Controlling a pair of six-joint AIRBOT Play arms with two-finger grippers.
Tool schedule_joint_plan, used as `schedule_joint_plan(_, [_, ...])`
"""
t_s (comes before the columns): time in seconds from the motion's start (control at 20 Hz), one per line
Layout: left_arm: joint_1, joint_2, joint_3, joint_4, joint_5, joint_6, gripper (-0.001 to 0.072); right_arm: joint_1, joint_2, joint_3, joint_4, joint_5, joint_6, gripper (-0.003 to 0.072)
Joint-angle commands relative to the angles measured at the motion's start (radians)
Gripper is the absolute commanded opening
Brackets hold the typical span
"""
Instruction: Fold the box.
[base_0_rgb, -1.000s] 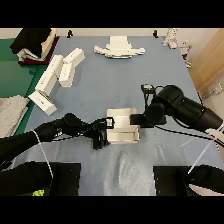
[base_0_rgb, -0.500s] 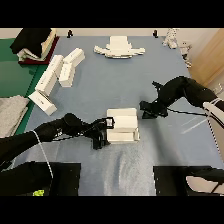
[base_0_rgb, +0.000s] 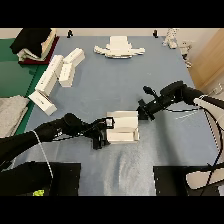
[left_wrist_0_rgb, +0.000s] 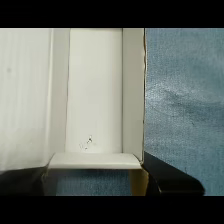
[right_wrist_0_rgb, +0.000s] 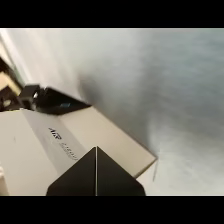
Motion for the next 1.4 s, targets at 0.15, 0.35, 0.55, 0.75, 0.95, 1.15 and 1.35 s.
schedule_joint_plan(0.15, [0.001,0.001,0.001,0.000,0.000,0.000,0.0482,0.077,0.038,-0.003,-0.013,-0.072,-0.127,0.0002])
schedule_joint_plan(0.35, [0.001,0.001,0.001,0.000,0.000,0.000,0.0482,0.155,0.188,-0.120,-0.053,0.082,-0.246,0.0001])
schedule_joint_plan(0.55, [0.001,0.001,0.001,0.000,0.000,0.000,0.0482,0.240,0.373,-0.275,-0.056,0.335,-0.383,0.0001])
schedule_joint_plan(0.75, [0.001,0.001,0.001,0.000,0.001,0.000,0.0482,0.343,0.554,-0.394,-0.124,0.562,-0.419,0.0002])
schedule_joint_plan(0.95, [0.001,0.001,0.001,0.000,0.000,0.000,0.0482,0.455,0.719,-0.491,-0.225,0.756,-0.432,0.0002])
schedule_joint_plan(1.15, [0.001,0.001,0.001,0.000,0.000,0.000,0.0482,0.537,0.806,-0.515,-0.368,0.851,-0.485,0.0037])
schedule_joint_plan(1.35, [0.001,0.001,0.001,0.000,0.000,0.000,0.0482,0.595,0.808,-0.515,-0.393,0.838,-0.658,0.0257])
